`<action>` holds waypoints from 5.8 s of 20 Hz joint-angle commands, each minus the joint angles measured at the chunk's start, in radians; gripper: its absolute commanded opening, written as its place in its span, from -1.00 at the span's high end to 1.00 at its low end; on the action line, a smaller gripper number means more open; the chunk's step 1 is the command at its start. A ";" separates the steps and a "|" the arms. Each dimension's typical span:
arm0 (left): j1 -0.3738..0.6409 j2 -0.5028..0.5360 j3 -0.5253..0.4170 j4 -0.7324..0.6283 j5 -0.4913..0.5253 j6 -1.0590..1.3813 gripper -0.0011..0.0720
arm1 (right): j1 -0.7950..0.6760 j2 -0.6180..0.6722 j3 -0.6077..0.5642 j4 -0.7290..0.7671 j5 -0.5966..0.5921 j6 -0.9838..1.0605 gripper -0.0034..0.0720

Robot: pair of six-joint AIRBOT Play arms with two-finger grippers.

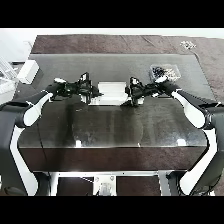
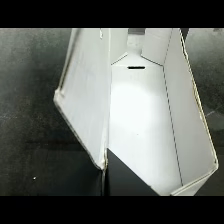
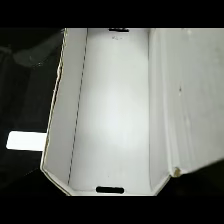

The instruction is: Fold the box and place the chain.

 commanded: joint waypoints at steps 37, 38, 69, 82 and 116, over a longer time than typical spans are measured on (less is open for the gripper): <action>0.000 0.001 0.000 0.000 0.001 0.000 0.91 | -0.011 -0.021 0.037 0.029 0.026 -0.045 -0.80; 0.000 0.001 0.000 0.000 0.001 0.000 0.91 | -0.011 -0.022 0.037 0.023 0.026 -0.041 -0.80; 0.000 0.001 0.000 -0.001 0.000 0.000 0.91 | 0.006 -0.026 0.037 -0.014 0.031 -0.019 -0.64; 0.000 0.001 0.001 -0.003 -0.001 0.000 0.91 | 0.006 -0.026 0.037 -0.014 0.031 -0.019 -0.64; -0.021 0.442 -0.245 -0.040 -0.036 0.012 0.93 | 0.006 -0.026 0.037 -0.014 0.030 -0.019 -0.64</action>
